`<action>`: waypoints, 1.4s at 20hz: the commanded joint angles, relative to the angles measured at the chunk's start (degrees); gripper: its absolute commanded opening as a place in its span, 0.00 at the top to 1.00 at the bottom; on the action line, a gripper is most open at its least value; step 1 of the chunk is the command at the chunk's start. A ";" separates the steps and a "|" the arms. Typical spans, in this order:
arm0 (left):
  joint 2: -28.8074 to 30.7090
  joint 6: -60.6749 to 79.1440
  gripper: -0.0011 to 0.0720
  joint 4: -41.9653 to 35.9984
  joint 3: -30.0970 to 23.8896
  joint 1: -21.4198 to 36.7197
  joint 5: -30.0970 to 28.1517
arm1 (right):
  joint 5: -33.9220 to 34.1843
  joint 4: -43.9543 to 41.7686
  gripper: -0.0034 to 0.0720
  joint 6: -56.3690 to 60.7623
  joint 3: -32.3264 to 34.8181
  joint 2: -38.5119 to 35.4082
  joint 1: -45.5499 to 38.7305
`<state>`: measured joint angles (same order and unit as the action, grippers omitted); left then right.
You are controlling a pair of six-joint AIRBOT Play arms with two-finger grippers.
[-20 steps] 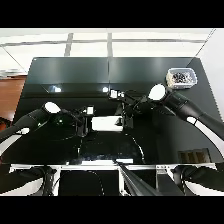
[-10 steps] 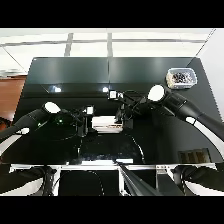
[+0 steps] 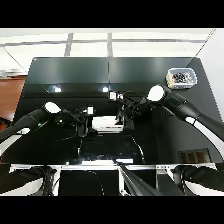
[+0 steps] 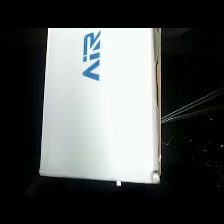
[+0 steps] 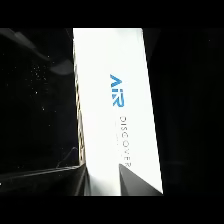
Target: Fold the box and place the chain.
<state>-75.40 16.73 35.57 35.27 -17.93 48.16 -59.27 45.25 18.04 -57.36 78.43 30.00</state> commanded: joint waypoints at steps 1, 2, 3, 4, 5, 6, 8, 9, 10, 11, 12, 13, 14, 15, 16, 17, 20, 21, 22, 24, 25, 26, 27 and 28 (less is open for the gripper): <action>-0.04 0.00 0.35 0.04 0.07 -0.02 0.02 | 0.15 0.04 0.54 0.00 0.02 0.04 0.02; -0.04 -0.02 0.35 0.04 0.07 -0.02 0.02 | 0.13 0.04 0.54 0.00 0.02 0.04 0.02; -0.04 -0.02 0.35 0.04 0.07 -0.02 0.02 | 0.15 0.07 0.54 0.00 0.02 0.04 0.13; -0.04 0.00 0.35 0.04 0.07 -0.02 0.02 | 0.11 0.02 0.54 0.00 0.02 0.07 0.20; -0.04 -0.02 0.35 0.04 0.07 -0.02 0.02 | 0.13 0.35 0.54 0.00 0.02 0.07 0.42; -0.04 0.00 0.35 0.04 0.07 -0.02 0.02 | 0.11 0.50 0.54 0.00 0.04 0.13 0.81; -0.04 -0.02 0.35 0.04 0.07 -0.02 0.02 | 0.35 0.87 0.54 0.00 0.52 0.42 1.27; -0.04 0.00 0.35 0.04 0.07 -0.02 0.02 | 0.46 0.96 0.54 0.00 0.90 0.46 1.66; -0.04 -0.02 0.35 0.04 0.07 -0.02 0.02 | 0.55 1.14 0.54 0.02 1.22 0.46 1.68; -0.04 -0.02 0.35 0.02 0.07 -0.02 0.02 | 0.55 1.16 0.54 0.02 1.25 0.46 1.66; -0.04 0.00 0.35 0.04 0.07 -0.02 0.02 | 0.55 1.11 0.54 0.02 1.25 0.44 1.64; -0.04 -0.02 0.35 0.02 0.07 -0.02 0.02 | 0.55 1.14 0.54 0.00 1.22 0.33 1.62; -0.04 0.00 0.35 0.04 0.07 -0.02 0.02 | 0.55 1.14 0.54 0.00 1.18 0.09 1.53; -0.04 -0.02 0.35 0.04 0.07 -0.02 0.02 | 0.44 1.14 0.54 0.42 1.18 -0.63 1.46; -0.04 0.00 0.35 0.04 0.07 -0.02 0.02 | 0.31 1.11 0.54 1.84 1.18 -1.66 1.22; -0.04 -0.02 0.35 0.04 0.07 -0.02 0.02 | 0.11 1.16 0.54 4.37 1.18 -3.08 0.85; -0.04 0.00 0.35 0.04 0.07 -0.02 0.02 | -2.08 1.01 0.54 18.62 1.18 -6.86 -1.27; -0.04 0.00 0.35 0.04 0.07 -0.02 0.02 | -4.00 0.63 0.54 25.73 1.22 -6.97 -2.19; -0.04 0.00 0.35 0.02 0.07 -0.02 0.02 | -6.14 0.15 0.81 30.97 1.44 -6.73 -2.75; -0.04 0.00 0.35 0.04 0.07 -0.02 0.02 | -7.85 -4.46 0.96 33.86 3.08 -6.19 -3.08; -0.04 0.00 0.35 0.04 0.07 -0.02 0.02 | -7.08 -8.96 0.96 33.86 4.26 -5.46 -3.08; -0.04 -0.02 0.35 0.04 0.07 -0.02 0.02 | -5.79 -14.32 0.96 33.86 5.35 -4.35 -3.08; -0.04 -0.02 0.35 0.02 0.07 -0.02 0.02 | -4.37 -18.86 0.95 34.03 6.03 -2.95 -3.02; -0.04 0.00 0.35 0.04 0.07 -0.02 0.02 | -2.97 -22.77 0.95 34.07 6.25 -1.20 -2.89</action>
